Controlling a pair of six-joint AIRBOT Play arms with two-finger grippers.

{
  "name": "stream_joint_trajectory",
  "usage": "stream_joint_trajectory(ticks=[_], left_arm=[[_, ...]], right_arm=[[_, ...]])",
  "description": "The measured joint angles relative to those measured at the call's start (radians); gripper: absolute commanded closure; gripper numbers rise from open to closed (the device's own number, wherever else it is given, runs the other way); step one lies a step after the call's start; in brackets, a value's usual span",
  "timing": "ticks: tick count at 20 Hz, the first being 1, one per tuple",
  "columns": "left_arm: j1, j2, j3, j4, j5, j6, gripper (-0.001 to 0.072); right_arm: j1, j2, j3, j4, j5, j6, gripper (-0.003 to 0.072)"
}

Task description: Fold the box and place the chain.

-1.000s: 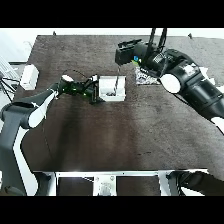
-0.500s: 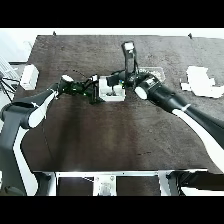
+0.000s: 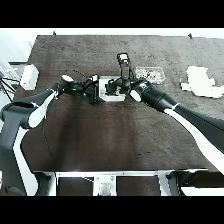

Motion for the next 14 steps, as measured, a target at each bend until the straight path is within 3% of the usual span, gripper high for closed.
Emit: stream_joint_trajectory(ticks=[4, 5, 6, 8, 11, 14], left_arm=[[0.000, 0.000, 0.000, 0.000, 0.000, 0.000, 0.0253], [0.000, 0.000, 0.000, 0.000, 0.000, 0.000, 0.0253], [0.000, 0.000, 0.000, 0.000, 0.000, 0.000, 0.0253], [0.000, 0.000, 0.000, 0.000, 0.000, 0.000, 0.0253], [0.000, 0.000, 0.000, 0.000, 0.000, 0.000, 0.0253], [0.000, 0.000, 0.000, 0.000, 0.000, 0.000, 0.0253]], right_arm=[[-0.025, 0.108, 0.000, -0.013, 0.065, -0.145, 0.0319], [-0.042, 0.140, 0.000, -0.016, 0.075, -0.187, 0.0352], [-0.064, 0.171, 0.002, -0.017, 0.081, -0.233, 0.0451], [-0.116, 0.211, 0.010, -0.004, 0.082, -0.329, 0.0544], [-0.201, 0.229, 0.026, 0.099, 0.085, -0.526, 0.0605], [-0.294, 0.201, 0.046, 0.304, 0.140, -0.780, 0.0617]])
